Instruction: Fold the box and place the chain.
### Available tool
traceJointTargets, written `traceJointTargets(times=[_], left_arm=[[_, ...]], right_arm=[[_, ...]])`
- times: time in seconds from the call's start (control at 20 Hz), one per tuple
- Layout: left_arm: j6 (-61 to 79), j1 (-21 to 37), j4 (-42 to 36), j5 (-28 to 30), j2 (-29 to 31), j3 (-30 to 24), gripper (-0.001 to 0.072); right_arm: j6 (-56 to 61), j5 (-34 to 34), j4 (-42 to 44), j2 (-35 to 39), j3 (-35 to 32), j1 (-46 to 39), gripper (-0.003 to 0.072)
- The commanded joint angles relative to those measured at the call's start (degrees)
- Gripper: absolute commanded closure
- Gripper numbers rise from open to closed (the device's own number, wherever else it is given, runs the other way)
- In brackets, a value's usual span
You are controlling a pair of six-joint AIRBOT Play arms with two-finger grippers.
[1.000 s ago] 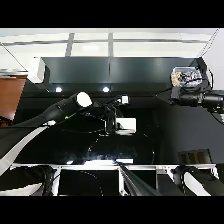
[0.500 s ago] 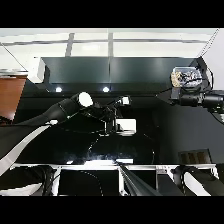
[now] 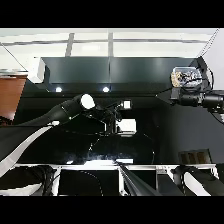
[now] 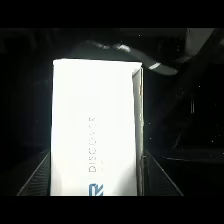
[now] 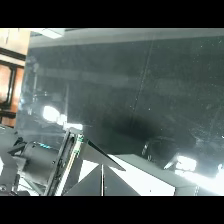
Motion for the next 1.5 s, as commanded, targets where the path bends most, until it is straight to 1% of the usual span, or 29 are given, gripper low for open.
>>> traceJointTargets(times=[0.0, 0.1, 0.2, 0.25, 0.35, 0.4, 0.45, 0.5, 0.55, 0.65, 0.75, 0.85, 0.95, 1.05, 1.1, 1.15, 1.2, 1.25, 1.3, 1.4, 1.45], left_arm=[[0.00, -0.81, 2.23, 1.95, -0.79, 0.04, -0.0001], [-0.02, -1.84, 4.83, 3.41, -1.51, 0.00, -0.0002], [0.00, -3.69, 10.47, 6.49, -1.90, -0.09, -0.0001], [0.00, -4.57, 11.89, 8.07, -2.10, -0.09, -0.0002], [-0.24, -5.29, 12.20, 10.32, -2.14, -0.09, 0.0009], [-0.31, -5.25, 12.70, 9.90, -2.05, -0.07, 0.0060], [-0.55, -5.14, 14.34, 8.63, -1.73, -0.04, 0.0201], [-1.95, -5.01, 17.90, 7.32, -1.01, -0.04, 0.0390], [-6.40, -4.52, 21.97, 7.08, 0.09, -0.04, 0.0433], [-16.48, -1.27, 28.17, 5.88, 3.48, -0.04, 0.0432], [-22.67, 5.42, 29.57, 1.66, 7.37, -0.07, 0.0433], [-27.56, 14.58, 29.57, -4.28, 10.99, -0.07, 0.0432], [-35.89, 25.20, 30.40, -10.54, 14.12, -0.07, 0.0433], [-49.22, 36.33, 34.58, -17.86, 15.80, -0.07, 0.0432], [-53.59, 41.99, 37.57, -21.38, 15.82, -0.09, 0.0432], [-55.17, 46.97, 39.82, -22.75, 15.69, -0.13, 0.0432], [-55.32, 51.91, 41.20, -21.88, 15.69, -0.13, 0.0432], [-55.30, 55.95, 41.20, -19.32, 15.69, -0.13, 0.0426], [-55.32, 59.56, 39.78, -15.06, 15.67, -0.13, 0.0418], [-53.33, 63.93, 35.85, -7.04, 15.56, -0.09, 0.0418], [-50.53, 64.63, 36.68, -3.63, 15.10, 0.02, 0.0418]], right_arm=[[-0.04, -0.11, 0.02, 0.04, 0.07, 0.00, 0.0673], [-0.04, -0.17, 0.02, 0.04, 0.07, 0.00, 0.0673], [-0.04, -0.37, 0.02, 0.04, 0.07, 0.00, 0.0673], [-0.04, -0.50, 0.02, 0.04, 0.07, 0.00, 0.0673], [-0.02, -0.79, 0.07, 0.04, 0.07, 0.00, 0.0673], [-0.02, -0.79, 0.07, 0.04, 0.07, 0.00, 0.0673], [-0.02, -0.79, 0.09, 0.04, 0.07, 0.00, 0.0673], [-0.02, -0.76, 0.15, 0.07, 0.07, 0.00, 0.0673], [0.00, -0.81, 0.26, 0.04, 0.07, -0.02, 0.0673], [-0.02, -0.92, 0.26, 0.04, 0.07, -0.02, 0.0673], [-0.02, -1.22, 0.26, 0.04, 0.07, -0.02, 0.0673], [-0.02, -1.42, 0.24, 0.04, 0.07, -0.02, 0.0673], [-0.02, -1.44, 0.22, 0.04, 0.07, -0.02, 0.0673], [-0.02, -1.53, 0.20, 0.04, 0.07, -0.02, 0.0673], [-0.02, -1.75, 0.20, 0.04, 0.07, -0.02, 0.0673], [-0.02, -2.10, 0.17, 0.04, 0.07, -0.02, 0.0673], [-0.02, -2.49, 0.17, 0.04, 0.07, -0.02, 0.0673], [-0.02, -2.86, 0.17, 0.04, 0.07, -0.02, 0.0673], [-0.04, -3.19, 0.17, 0.04, 0.07, -0.02, 0.0672], [-0.04, -3.45, 0.17, 0.04, 0.07, 0.00, 0.0673], [-0.04, -3.58, 0.17, 0.04, 0.07, 0.00, 0.0673]])
